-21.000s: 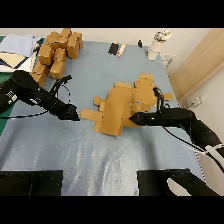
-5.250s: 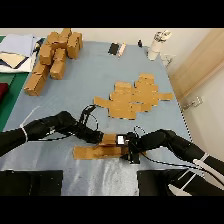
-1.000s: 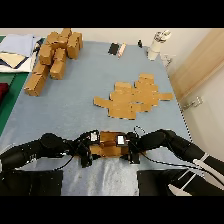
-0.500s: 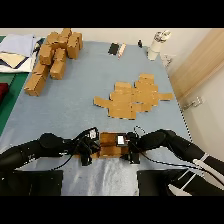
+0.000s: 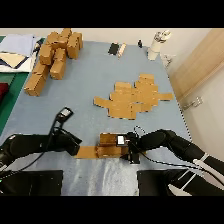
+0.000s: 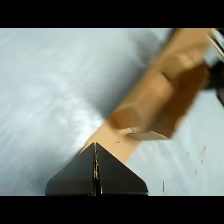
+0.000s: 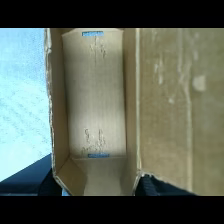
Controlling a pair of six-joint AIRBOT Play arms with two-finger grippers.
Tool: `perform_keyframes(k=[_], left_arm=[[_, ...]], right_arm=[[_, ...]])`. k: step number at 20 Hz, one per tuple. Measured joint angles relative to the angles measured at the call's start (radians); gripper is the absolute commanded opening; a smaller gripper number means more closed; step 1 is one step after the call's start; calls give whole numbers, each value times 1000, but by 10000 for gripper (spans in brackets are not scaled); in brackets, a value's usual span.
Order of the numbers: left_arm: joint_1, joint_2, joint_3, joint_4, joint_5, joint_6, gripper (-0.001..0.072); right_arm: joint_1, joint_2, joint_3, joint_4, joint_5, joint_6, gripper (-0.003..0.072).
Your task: Fold the box.
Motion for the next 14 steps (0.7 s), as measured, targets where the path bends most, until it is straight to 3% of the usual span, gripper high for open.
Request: perform_keyframes(k=[3,7,14], left_arm=[[103,43,-15,196,-129,-405,8],[127,26,-64,215,-189,-624,8],[-73,-87,-94,86,-4,-712,7]], right_arm=[[0,0,0,0,0,0,502],[0,0,0,0,0,0,502],[0,0,0,0,0,0,502]])
